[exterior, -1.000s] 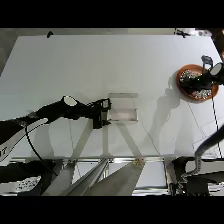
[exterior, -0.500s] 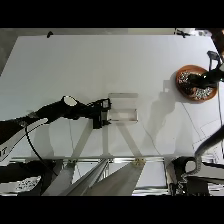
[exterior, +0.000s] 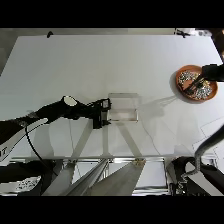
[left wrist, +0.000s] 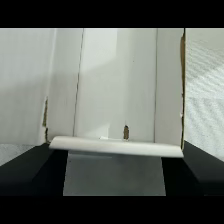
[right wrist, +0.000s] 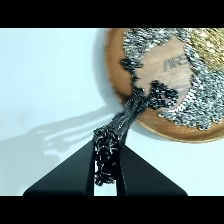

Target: Fold the box and place the chain.

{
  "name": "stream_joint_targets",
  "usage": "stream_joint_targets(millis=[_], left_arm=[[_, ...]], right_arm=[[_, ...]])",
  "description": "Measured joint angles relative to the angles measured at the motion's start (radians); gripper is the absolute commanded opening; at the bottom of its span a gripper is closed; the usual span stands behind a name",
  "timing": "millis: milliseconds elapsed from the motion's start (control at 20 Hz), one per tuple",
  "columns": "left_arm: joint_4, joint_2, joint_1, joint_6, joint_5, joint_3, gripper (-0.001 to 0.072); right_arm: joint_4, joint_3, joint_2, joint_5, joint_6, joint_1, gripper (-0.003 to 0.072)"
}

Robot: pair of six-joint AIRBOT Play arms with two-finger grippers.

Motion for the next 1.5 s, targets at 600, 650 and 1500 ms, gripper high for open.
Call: stream_joint_targets(millis=[600, 650, 1500], left_arm=[[0.0, 0.0, 0.0, 0.0, 0.0, 0.0, 0.021], [0.0, 0.0, 0.0, 0.0, 0.0, 0.0, 0.021], [0.0, 0.0, 0.0, 0.0, 0.0, 0.0, 0.021]], right_arm=[[0.053, 0.0, 0.332, 0.068, 0.094, 0.375, 0.0006], [0.069, 0.0, 0.343, 0.069, 0.099, 0.403, 0.0006], [0.147, -0.039, 0.262, -0.079, 0.181, 0.819, 0.0007]])
